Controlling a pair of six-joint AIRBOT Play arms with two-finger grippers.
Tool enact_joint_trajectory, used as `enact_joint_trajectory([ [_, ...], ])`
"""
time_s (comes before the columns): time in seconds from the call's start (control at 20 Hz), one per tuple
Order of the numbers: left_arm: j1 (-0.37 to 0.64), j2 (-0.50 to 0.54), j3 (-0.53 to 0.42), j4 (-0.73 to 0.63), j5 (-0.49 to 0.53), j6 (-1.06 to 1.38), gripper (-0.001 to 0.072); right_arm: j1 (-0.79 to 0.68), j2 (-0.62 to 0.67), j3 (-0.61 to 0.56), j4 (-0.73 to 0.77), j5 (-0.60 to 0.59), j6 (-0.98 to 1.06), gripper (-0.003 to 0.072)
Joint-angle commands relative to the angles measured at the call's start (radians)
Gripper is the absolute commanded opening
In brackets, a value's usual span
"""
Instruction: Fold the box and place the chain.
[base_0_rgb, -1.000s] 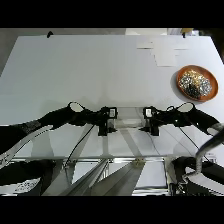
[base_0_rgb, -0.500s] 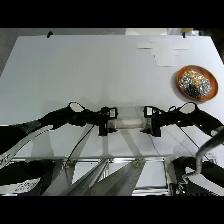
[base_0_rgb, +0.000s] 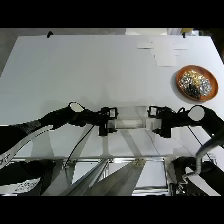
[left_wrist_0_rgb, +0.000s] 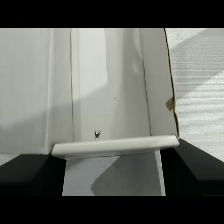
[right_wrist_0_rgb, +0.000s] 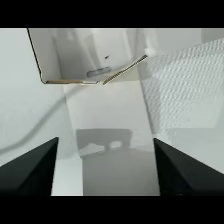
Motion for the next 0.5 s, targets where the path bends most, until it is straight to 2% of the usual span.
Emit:
enact_joint_trajectory([
  [0.0, 0.000, 0.000, 0.000, 0.000, 0.000, 0.000, 0.0206, 0.000, 0.092, 0.001, 0.153, -0.007, 0.070, 0.0513],
  [0.1, 0.000, 0.000, 0.000, 0.000, 0.000, 0.000, 0.0206, 0.000, 0.123, 0.001, 0.298, -0.014, 0.068, 0.0510],
  [0.15, 0.000, 0.000, 0.000, 0.000, 0.000, 0.000, 0.0206, 0.000, 0.135, 0.001, 0.350, -0.027, 0.067, 0.0467],
  [0.2, 0.000, 0.000, 0.000, 0.000, 0.000, 0.000, 0.0206, 0.000, 0.138, 0.001, 0.397, -0.034, 0.067, 0.0323],
  [0.25, 0.000, 0.000, 0.000, 0.000, 0.000, 0.000, 0.0206, 0.000, 0.138, 0.001, 0.454, -0.035, 0.065, 0.0133],
  [0.3, 0.000, 0.000, 0.000, 0.000, 0.000, 0.000, 0.0206, 0.000, 0.134, 0.001, 0.524, -0.041, 0.038, 0.0016],
  [0.45, 0.000, 0.000, 0.000, 0.000, 0.000, 0.000, 0.0206, 0.000, 0.074, 0.001, 0.720, -0.146, -0.031, 0.0019],
])
